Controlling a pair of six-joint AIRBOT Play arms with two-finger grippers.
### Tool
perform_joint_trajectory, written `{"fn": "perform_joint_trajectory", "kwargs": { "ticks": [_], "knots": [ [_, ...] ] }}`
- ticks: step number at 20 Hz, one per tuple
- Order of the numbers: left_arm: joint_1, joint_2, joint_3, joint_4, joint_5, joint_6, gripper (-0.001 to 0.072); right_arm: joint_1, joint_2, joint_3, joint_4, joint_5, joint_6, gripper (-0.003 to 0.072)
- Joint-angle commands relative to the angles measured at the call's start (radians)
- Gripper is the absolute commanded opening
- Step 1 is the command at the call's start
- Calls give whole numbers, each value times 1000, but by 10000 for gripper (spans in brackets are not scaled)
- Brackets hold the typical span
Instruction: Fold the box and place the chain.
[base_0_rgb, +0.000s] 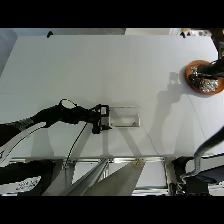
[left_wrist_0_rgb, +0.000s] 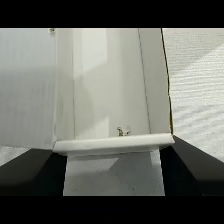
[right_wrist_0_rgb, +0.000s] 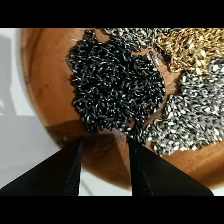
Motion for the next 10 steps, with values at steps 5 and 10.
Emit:
{"fn": "perform_joint_trajectory", "kwargs": {
  "ticks": [5, 10],
  "knots": [
    [0, 1, 1, 0, 0, 0, 152, -12, -80, 6, 68, -60, -40, 272],
    [0, 1, 1, 0, 0, 0, 152, -12, -80, 6, 69, -79, -41, 259]
  ]
}}
